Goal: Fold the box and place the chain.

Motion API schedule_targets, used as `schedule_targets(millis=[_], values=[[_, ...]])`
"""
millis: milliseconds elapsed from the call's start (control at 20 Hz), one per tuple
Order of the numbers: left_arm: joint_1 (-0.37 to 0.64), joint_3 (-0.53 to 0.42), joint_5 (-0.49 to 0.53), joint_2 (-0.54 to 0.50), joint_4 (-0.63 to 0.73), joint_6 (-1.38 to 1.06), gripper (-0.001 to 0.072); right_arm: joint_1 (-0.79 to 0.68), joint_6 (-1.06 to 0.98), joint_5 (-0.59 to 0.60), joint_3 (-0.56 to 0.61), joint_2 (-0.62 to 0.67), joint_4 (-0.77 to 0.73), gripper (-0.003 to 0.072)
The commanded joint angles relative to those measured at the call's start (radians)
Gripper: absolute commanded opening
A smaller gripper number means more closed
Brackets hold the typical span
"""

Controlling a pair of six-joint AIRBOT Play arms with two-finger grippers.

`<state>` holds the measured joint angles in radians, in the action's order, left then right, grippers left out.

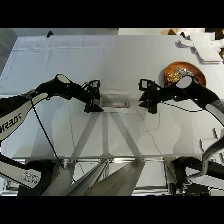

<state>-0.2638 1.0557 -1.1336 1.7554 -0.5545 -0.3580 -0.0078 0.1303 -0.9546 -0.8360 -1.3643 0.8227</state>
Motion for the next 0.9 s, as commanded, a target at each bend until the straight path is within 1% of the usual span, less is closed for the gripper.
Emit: schedule_targets(millis=[0, 50, 150, 200, 300, 450, 700, 750, 850], values=[[0.0, 0.0, 0.0, 0.0, 0.0, 0.0, 0.0257, 0.053, 0.169, 0.038, 0.001, -0.032, -0.014, 0.0252], [0.0, 0.0, 0.0, 0.0, 0.0, 0.0, 0.0257, 0.072, 0.19, 0.05, 0.001, -0.032, -0.016, 0.0257], [0.0, 0.0, 0.0, 0.0, 0.0, 0.0, 0.0257, 0.104, 0.189, 0.09, 0.001, -0.032, -0.02, 0.0312], [0.0, 0.0, 0.0, 0.0, 0.0, 0.0, 0.0257, 0.114, 0.189, 0.105, 0.001, -0.032, -0.033, 0.0327], [0.0, 0.0, 0.0, 0.0, 0.0, 0.0, 0.0257, 0.128, 0.189, 0.105, 0.001, -0.032, -0.069, 0.0327], [0.0, 0.0, 0.0, 0.0, 0.0, 0.0, 0.0257, 0.146, 0.188, 0.102, 0.001, -0.032, -0.073, 0.0318], [0.0, 0.0, 0.0, 0.0, 0.0, 0.0, 0.0257, 0.146, 0.184, 0.103, 0.001, -0.032, -0.126, 0.0311], [0.0, 0.0, 0.0, 0.0, 0.0, 0.0, 0.0257, 0.146, 0.184, 0.103, 0.001, -0.032, -0.127, 0.0263], [0.0, 0.0, 0.0, 0.0, 0.0, 0.0, 0.0257, 0.146, 0.184, 0.103, 0.001, -0.032, -0.127, 0.0244]])
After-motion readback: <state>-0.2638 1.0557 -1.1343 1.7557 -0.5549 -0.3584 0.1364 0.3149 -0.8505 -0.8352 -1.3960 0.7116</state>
